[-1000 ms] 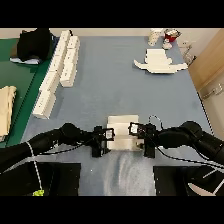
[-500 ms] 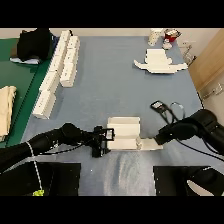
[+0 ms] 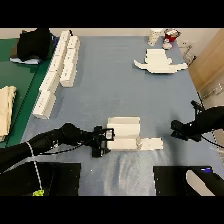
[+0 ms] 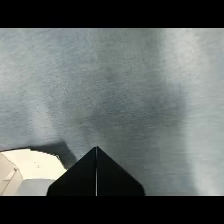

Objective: Fold the box.

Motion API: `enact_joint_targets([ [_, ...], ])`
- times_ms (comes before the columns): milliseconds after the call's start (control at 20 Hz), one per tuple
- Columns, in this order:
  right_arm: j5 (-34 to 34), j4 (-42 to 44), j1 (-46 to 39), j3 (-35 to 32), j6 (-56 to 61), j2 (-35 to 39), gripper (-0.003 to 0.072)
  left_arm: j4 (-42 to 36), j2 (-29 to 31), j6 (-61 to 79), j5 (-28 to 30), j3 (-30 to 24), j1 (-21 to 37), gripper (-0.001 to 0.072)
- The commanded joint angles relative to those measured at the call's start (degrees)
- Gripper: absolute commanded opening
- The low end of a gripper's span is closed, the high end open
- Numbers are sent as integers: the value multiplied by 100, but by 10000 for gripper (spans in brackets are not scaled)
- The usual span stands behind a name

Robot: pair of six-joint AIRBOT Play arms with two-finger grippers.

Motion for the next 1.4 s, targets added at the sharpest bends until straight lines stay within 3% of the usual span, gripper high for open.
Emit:
enact_joint_targets([
  [0, -107, 1187, -503, -341, -435, -551, 2, 2, -4, 2, 0, 4, 4, 454],
  [250, 127, 1502, -184, -831, -579, -807, 2, 2, -4, 2, 0, 4, 4, 454],
  [500, 98, 2253, 535, -848, -807, -787, 2, 2, -4, 2, 0, 4, 4, 454],
  [850, 221, 2437, 1403, -651, -807, -382, 7, 2, -4, 2, 0, 4, 4, 455],
  [950, 50, 2444, 1458, -442, -826, -186, 225, 2, -2, 0, 0, 4, 4, 455],
  [1150, -393, 2481, 1556, -260, -883, -122, 260, 0, -4, 2, 0, 4, 4, 454],
  [1200, -376, 2507, 1674, -260, -968, -125, 424, 2, -4, 0, 0, 4, 4, 454],
  [1250, -369, 2531, 1803, -258, -999, -125, 471, 2, -4, 0, 0, 4, 4, 454],
  [1350, -184, 2514, 2063, -260, -1005, -129, 471, 2, -4, 0, 0, 4, 4, 454],
])
